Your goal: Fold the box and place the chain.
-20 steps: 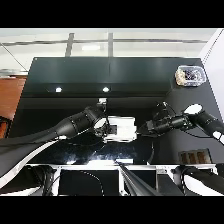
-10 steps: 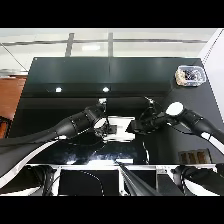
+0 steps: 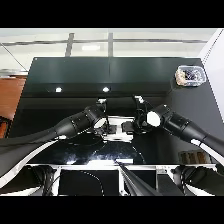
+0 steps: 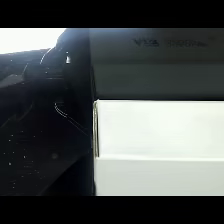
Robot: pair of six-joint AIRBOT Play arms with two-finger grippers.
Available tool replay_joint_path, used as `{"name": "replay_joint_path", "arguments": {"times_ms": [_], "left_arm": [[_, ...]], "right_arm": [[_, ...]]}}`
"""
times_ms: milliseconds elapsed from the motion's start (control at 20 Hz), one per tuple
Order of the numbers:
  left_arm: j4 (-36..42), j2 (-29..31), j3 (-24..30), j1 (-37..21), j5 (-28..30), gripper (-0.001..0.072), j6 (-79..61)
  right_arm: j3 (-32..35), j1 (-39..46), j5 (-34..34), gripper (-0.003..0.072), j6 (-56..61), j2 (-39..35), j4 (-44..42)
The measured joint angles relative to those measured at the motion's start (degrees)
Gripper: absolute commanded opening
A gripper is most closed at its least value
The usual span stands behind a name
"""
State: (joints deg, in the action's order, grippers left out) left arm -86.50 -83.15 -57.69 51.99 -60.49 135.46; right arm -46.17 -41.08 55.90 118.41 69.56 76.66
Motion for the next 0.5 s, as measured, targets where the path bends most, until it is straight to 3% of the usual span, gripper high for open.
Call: {"name": "replay_joint_path", "arguments": {"times_ms": [350, 400, 500], "left_arm": [[0.2, 0.0, 0.0, 0.0, 0.0, 0.0027, -0.07], [0.2, 0.0, 0.0, 0.0, 0.0, 0.0027, -0.07], [0.22, 0.0, 0.0, 0.0, 0.04, 0.0027, -0.07]], "right_arm": [[-0.83, -3.82, 3.13, 0.0336, 10.21, 2.14, 7.78], [-0.87, -4.07, 3.28, 0.0245, 10.86, 2.69, 8.13], [-0.9, -4.33, 3.45, 0.023, 11.93, 3.41, 8.5]]}}
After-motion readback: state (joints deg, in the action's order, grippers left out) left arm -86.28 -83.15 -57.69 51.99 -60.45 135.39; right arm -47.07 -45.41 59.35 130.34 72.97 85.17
